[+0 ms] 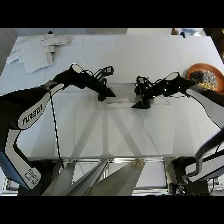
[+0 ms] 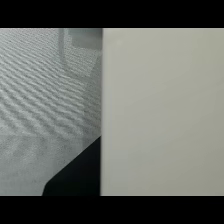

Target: Fold the box and place the chain.

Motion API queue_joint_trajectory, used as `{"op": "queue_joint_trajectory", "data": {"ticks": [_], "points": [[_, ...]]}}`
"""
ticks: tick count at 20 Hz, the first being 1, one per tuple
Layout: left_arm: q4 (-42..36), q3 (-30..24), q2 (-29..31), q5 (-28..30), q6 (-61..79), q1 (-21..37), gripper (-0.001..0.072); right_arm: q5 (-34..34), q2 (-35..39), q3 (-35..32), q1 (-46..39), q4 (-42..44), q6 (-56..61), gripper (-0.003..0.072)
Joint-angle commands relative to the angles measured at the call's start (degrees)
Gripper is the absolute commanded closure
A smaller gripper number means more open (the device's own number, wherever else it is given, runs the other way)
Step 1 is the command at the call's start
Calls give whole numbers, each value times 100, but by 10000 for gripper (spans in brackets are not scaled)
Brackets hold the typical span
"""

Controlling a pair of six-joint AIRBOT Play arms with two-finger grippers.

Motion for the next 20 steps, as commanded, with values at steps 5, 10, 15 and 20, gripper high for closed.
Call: {"op": "queue_joint_trajectory", "data": {"ticks": [5, 10, 15, 20], "points": [[0, -2, -2, 0, 2, -2, 697, -52, -4, -4, 216, -28, -20, 4], [0, -2, -2, 0, 2, 0, 697, -48, -2, -4, 219, -11, -15, 49], [2, 0, -4, 0, 2, 0, 697, -48, -2, -2, 216, -13, -15, 48], [0, -2, -2, 0, 2, 0, 697, -44, -2, -2, 216, -35, -15, 50]]}}
